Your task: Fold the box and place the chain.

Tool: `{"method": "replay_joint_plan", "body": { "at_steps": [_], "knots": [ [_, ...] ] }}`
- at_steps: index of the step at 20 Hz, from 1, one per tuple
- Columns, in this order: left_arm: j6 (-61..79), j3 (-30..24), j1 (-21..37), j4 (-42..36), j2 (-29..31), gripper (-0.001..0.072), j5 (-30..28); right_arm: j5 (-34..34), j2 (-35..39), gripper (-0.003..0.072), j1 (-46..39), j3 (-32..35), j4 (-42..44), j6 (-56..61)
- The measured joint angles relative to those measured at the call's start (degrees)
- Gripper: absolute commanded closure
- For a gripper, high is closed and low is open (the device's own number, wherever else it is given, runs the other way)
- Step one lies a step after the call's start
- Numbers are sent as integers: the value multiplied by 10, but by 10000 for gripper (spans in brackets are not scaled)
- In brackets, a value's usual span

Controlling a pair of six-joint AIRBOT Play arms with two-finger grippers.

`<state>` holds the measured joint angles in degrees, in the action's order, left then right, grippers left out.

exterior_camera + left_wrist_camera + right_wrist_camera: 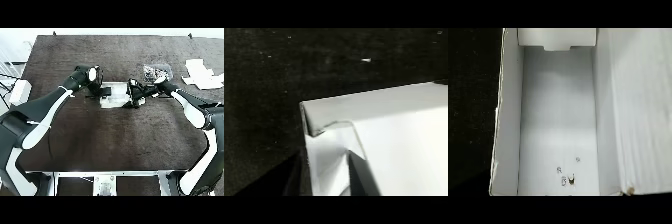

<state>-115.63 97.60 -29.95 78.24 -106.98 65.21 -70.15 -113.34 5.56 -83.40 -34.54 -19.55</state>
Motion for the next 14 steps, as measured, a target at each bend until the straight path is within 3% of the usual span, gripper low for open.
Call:
{"method": "replay_joint_plan", "body": {
  "at_steps": [13, 14],
  "knots": [
    [-26, 100, -20, 54, -66, 387, 79, 0, 0, 102, 0, 0, 0, 0],
    [-30, 103, -21, 58, -68, 421, 86, 0, 0, 102, 0, 0, 0, 0]
  ]
}}
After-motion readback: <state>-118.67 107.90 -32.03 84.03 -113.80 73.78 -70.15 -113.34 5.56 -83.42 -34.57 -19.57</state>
